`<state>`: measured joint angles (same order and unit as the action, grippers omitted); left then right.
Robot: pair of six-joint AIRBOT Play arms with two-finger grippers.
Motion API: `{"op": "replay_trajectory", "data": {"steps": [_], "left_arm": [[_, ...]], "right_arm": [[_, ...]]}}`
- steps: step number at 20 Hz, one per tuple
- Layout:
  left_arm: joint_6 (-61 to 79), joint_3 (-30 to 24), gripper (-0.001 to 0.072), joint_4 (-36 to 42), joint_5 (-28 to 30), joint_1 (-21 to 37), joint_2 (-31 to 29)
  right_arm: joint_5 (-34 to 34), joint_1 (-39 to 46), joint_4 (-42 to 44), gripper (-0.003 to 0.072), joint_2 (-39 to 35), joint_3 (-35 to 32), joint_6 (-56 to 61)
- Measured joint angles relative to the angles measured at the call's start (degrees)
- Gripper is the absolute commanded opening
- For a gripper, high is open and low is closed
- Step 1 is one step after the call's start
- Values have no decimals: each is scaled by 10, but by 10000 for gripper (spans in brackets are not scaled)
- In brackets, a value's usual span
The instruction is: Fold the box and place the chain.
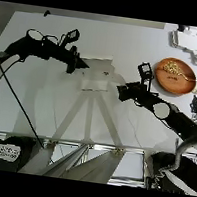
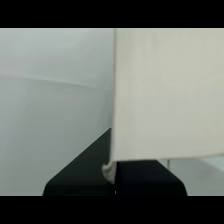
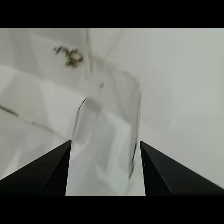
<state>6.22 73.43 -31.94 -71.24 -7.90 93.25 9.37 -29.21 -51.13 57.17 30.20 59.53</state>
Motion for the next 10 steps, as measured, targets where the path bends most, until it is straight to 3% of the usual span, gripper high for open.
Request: {"op": "replay_trajectory", "data": {"steps": [4,7,10], "left_arm": [[0,-25,0,-33,-50,-1,-28],[28,-75,1,-30,-28,-5,-31],[90,-117,2,22,-2,-14,-12]], "right_arm": [[-17,16,-55,476,-59,2,0],[-22,45,-71,475,-97,3,2],[-23,74,-79,475,-113,3,4]]}}
